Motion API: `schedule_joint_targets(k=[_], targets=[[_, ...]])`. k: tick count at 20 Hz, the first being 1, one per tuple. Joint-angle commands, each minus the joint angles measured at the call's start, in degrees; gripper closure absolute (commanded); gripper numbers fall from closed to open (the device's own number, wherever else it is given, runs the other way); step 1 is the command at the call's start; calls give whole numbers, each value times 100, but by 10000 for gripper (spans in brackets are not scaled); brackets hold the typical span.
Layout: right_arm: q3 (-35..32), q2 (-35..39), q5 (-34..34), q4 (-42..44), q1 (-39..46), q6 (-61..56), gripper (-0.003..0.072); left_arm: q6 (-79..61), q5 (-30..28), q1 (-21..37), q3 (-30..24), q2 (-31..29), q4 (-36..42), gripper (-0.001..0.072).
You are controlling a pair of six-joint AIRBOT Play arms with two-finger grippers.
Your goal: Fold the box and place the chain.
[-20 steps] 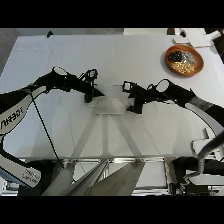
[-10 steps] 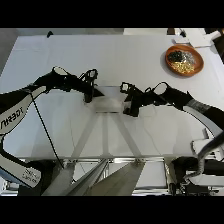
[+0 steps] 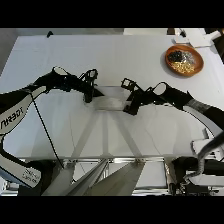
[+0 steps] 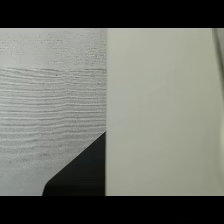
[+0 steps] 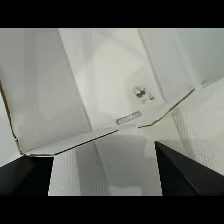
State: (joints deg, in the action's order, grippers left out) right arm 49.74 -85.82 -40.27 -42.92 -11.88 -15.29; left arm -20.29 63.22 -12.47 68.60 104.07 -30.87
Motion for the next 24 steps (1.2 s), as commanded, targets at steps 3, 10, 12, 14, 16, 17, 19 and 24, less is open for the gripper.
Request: schedule_joint_targets(k=[3,10,12,14,16,17,19,24], targets=[[275,-2,98,7,-2,-118,0,0,-2,-2,-2,2,0,696],[275,-4,199,0,0,326,0,0,-2,-2,-2,2,0,696],[289,-44,164,2,87,317,0,2,-2,-2,-2,2,0,696],[341,-122,-9,-9,208,315,0,0,-2,-2,-2,2,2,696],[463,-227,-175,-76,249,457,0,0,-2,-2,-2,2,2,696],[538,-295,-225,-94,249,533,0,0,-2,-2,-2,2,2,696],[739,-468,-330,-223,249,531,0,0,-2,-2,-2,2,2,696],[1086,-634,-562,-157,387,793,0,0,-2,-2,-2,2,2,696]])
